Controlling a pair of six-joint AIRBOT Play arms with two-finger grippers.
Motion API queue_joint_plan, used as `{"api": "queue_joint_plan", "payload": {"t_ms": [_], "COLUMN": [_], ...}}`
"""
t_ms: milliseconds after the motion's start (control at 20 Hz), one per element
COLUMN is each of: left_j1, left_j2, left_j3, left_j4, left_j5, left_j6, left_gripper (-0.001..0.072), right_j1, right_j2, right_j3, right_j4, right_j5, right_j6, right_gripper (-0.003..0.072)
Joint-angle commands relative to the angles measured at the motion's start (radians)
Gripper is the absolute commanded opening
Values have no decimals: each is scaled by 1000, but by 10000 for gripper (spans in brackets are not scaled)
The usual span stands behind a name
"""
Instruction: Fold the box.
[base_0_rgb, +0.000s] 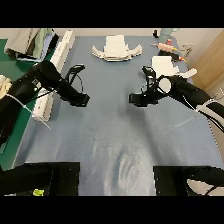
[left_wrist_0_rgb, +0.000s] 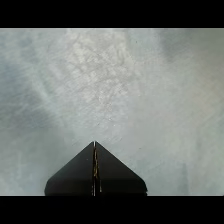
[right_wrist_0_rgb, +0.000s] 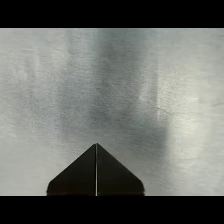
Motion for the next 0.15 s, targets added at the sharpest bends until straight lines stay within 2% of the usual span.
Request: {"api": "queue_joint_plan", "payload": {"t_ms": [0,100], "left_j1": [-39,-39], "left_j2": [-34,-34], "left_j3": [10,10], "left_j4": [-3,-3], "left_j5": [34,35], "left_j6": [3,3], "left_gripper": [16,16], "right_j1": [4,4], "right_j2": [-8,-8], "right_j3": [10,10], "right_j4": [19,19], "right_j5": [2,2], "right_j6": [0,0], "right_gripper": [2,2]}}
